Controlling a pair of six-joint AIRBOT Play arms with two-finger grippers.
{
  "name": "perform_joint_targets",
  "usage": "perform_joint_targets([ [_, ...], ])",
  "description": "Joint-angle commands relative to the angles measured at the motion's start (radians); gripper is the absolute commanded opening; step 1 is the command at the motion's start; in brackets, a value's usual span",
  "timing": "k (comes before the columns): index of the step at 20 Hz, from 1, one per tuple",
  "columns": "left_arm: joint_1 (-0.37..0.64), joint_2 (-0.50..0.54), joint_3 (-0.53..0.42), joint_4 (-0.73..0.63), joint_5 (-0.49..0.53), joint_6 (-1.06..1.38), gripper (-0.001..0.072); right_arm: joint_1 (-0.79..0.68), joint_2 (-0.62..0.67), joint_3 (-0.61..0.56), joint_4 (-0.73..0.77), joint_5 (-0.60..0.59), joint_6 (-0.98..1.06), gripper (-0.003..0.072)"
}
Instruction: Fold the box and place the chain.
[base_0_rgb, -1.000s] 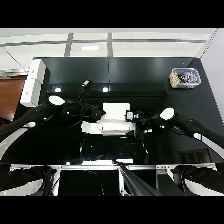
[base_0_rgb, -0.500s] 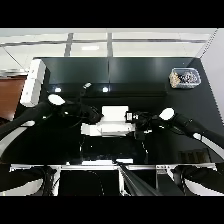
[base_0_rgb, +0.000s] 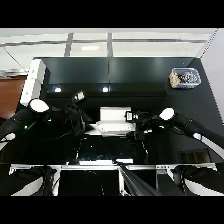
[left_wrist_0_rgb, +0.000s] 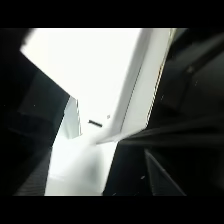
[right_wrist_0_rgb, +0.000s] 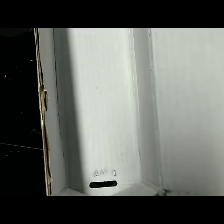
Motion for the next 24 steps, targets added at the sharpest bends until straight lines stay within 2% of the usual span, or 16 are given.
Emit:
perform_joint_targets([
  [1, -0.009, -0.006, -0.016, 0.06, 0.069, 0.31, 0.0714, 0.0, -0.001, 0.0, 0.0, 0.0, 0.0, 0.0012],
  [4, -0.061, -0.007, -0.016, 0.053, 0.161, 0.388, 0.0713, 0.0, -0.001, 0.0, 0.0, 0.001, 0.0, 0.0012],
  [7, -0.134, -0.02, -0.015, 0.053, 0.191, 0.388, 0.0708, 0.0, -0.001, 0.0, 0.0, 0.001, 0.0, 0.0012],
  [9, -0.168, -0.031, -0.015, 0.052, 0.203, 0.375, 0.0641, 0.0, -0.001, 0.0, 0.0, 0.0, 0.0, 0.0011],
  [10, -0.18, -0.036, -0.015, 0.052, 0.201, 0.371, 0.054, 0.0, -0.001, 0.0, 0.0, 0.001, 0.0, 0.0011],
  [11, -0.185, -0.043, -0.015, 0.05, 0.198, 0.368, 0.0475, 0.0, -0.001, 0.0, 0.0, 0.001, 0.0, 0.0012],
  [12, -0.188, -0.048, -0.015, 0.038, 0.198, 0.368, 0.0369, 0.0, -0.001, 0.0, 0.0, 0.001, 0.0, 0.0012],
  [13, -0.188, -0.053, -0.015, 0.02, 0.201, 0.369, 0.0203, 0.0, -0.001, 0.0, 0.0, 0.001, 0.0, 0.0012],
  [14, -0.188, -0.06, -0.015, -0.016, 0.204, 0.369, 0.0121, 0.0, -0.001, 0.0, 0.0, 0.001, 0.0, 0.0012],
  [19, -0.203, -0.103, -0.015, -0.232, 0.206, 0.375, 0.0122, 0.0, -0.001, 0.0, 0.0, 0.0, 0.0, 0.0012],
  [21, -0.218, -0.108, -0.015, -0.247, 0.23, 0.374, 0.0126, 0.0, -0.001, 0.0, 0.0, 0.001, 0.0, 0.0011],
  [22, -0.219, -0.108, -0.015, -0.248, 0.232, 0.372, 0.0172, 0.0, -0.001, 0.0, 0.0, 0.001, 0.0, 0.0012],
  [24, -0.219, -0.109, -0.015, -0.241, 0.227, 0.356, 0.0177, 0.0, -0.001, 0.0, 0.0, 0.001, 0.0, 0.0012],
])
